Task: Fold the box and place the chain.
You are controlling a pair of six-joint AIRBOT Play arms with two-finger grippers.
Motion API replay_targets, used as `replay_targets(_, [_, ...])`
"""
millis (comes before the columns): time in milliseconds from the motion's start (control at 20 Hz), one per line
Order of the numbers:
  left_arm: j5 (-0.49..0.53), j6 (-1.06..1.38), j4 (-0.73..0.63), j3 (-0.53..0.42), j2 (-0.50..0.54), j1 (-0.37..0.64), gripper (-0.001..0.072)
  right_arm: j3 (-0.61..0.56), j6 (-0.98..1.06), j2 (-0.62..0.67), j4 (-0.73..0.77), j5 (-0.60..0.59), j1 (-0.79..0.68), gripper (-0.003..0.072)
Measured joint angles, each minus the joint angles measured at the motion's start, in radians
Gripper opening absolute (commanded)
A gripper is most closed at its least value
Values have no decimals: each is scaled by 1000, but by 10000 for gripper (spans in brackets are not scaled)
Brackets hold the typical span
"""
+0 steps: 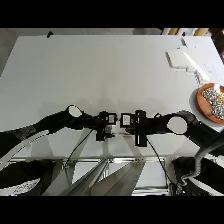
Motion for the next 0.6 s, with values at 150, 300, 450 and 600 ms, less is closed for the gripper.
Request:
replay_targets(150, [0, 1, 0, 0, 0, 0, 271, 0, 3, -21, 3, 16, 0, 16])
replay_targets(300, [0, 1, 1, 0, 0, 0, 271, -5, 3, -45, 4, 33, 0, 16])
replay_targets(450, [-1, 2, 1, 0, 0, 0, 271, -11, 3, -69, 4, 35, 0, 16])
replay_targets(600, [0, 3, 2, 0, 0, 0, 271, -13, 4, -88, 4, 24, 0, 16])
